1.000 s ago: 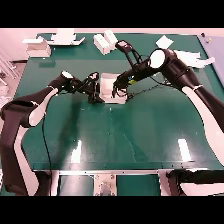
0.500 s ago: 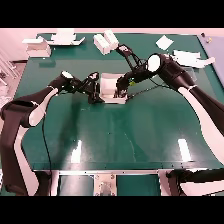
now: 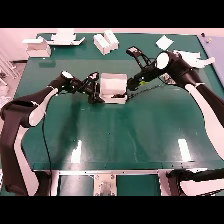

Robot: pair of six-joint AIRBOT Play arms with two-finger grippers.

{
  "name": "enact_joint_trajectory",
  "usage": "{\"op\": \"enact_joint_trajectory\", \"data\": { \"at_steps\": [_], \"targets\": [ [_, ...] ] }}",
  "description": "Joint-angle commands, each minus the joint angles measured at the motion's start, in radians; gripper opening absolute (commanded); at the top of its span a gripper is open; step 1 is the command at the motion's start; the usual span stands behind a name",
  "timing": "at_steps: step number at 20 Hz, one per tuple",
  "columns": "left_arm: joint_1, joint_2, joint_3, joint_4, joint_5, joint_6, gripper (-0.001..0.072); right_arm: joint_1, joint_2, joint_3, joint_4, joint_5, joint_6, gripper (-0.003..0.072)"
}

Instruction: Fold the box and place the chain.

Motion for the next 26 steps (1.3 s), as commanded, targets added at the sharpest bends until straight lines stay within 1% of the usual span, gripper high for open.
{"op": "enact_joint_trajectory", "data": {
  "at_steps": [1,2,3,4,6,9,12,18,23,26],
  "targets": [
    [0.001,0.001,0.000,0.000,0.000,0.000,0.0541,-0.054,0.000,-0.003,-0.023,0.134,-0.095,0.0369],
    [0.001,0.001,0.000,0.000,0.000,0.000,0.0541,-0.062,0.000,-0.013,-0.023,0.155,-0.122,0.0363],
    [0.001,0.001,0.000,0.000,0.000,0.000,0.0540,-0.066,0.000,-0.031,-0.023,0.160,-0.154,0.0328],
    [0.001,0.001,0.000,0.000,0.001,0.000,0.0541,-0.067,0.000,-0.052,-0.023,0.158,-0.175,0.0328],
    [0.001,0.001,0.000,0.000,0.001,0.000,0.0541,-0.067,0.000,-0.105,-0.018,0.118,-0.221,0.0329],
    [0.001,0.001,0.000,0.000,0.000,0.000,0.0541,-0.067,0.000,-0.192,0.044,0.011,-0.311,0.0329],
    [0.001,0.001,0.000,0.000,0.000,0.000,0.0541,-0.067,-0.001,-0.246,0.123,-0.068,-0.384,0.0329],
    [0.001,0.001,0.000,0.000,0.000,0.000,0.0541,-0.062,-0.004,-0.323,0.189,-0.319,-0.386,0.0332],
    [0.001,0.001,0.000,0.000,0.000,0.000,0.0541,-0.029,-0.071,-0.325,0.207,-0.338,-0.385,0.0332],
    [0.001,0.001,0.000,0.000,0.000,0.000,0.0541,-0.018,-0.088,-0.325,0.206,-0.350,-0.385,0.0332]
  ]
}}
